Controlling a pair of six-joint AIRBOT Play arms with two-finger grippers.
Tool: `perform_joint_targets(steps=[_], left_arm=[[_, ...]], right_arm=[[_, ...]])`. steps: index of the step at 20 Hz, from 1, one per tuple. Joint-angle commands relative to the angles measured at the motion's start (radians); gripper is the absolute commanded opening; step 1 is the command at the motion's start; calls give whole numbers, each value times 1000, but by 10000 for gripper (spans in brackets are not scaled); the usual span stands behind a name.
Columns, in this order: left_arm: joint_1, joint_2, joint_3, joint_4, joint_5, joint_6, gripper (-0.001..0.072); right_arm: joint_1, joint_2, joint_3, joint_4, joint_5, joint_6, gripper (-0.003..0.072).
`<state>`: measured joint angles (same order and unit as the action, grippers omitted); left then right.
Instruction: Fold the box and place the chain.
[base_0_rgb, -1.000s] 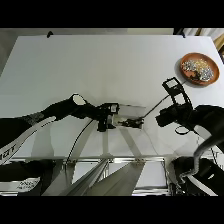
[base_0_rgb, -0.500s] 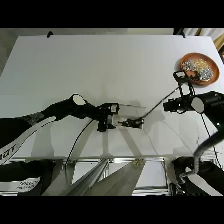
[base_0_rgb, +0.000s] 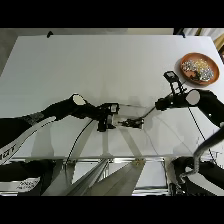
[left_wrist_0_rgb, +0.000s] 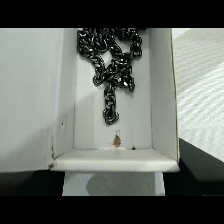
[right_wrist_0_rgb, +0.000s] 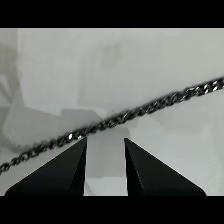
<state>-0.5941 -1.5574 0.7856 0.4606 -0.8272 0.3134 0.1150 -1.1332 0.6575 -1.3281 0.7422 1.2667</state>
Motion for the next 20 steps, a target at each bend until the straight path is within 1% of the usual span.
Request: perform_joint_targets(steps=[1, 8, 10, 13, 16, 18, 19, 20], left_arm=[[0, 0, 0, 0, 0, 0, 273], [0, 0, 0, 0, 0, 0, 273], [0, 0, 0, 0, 0, 0, 273], [0, 0, 0, 0, 0, 0, 273], [0, 0, 0, 0, 0, 0, 273], [0, 0, 0, 0, 0, 0, 273], [0, 0, 0, 0, 0, 0, 273], [0, 0, 0, 0, 0, 0, 273]], right_arm=[[-2, -39, 21, -29, -44, 13, 237], [-2, -148, 39, -38, -26, 43, 237], [-2, -155, 39, -38, -30, 43, 236], [-2, -155, 39, -38, -40, 43, 215], [-2, -155, 39, -38, -56, 42, 145], [-2, -155, 39, -38, -54, 41, 48], [-2, -155, 39, -38, -50, 36, 16], [-2, -155, 39, -37, -44, 35, 16]])
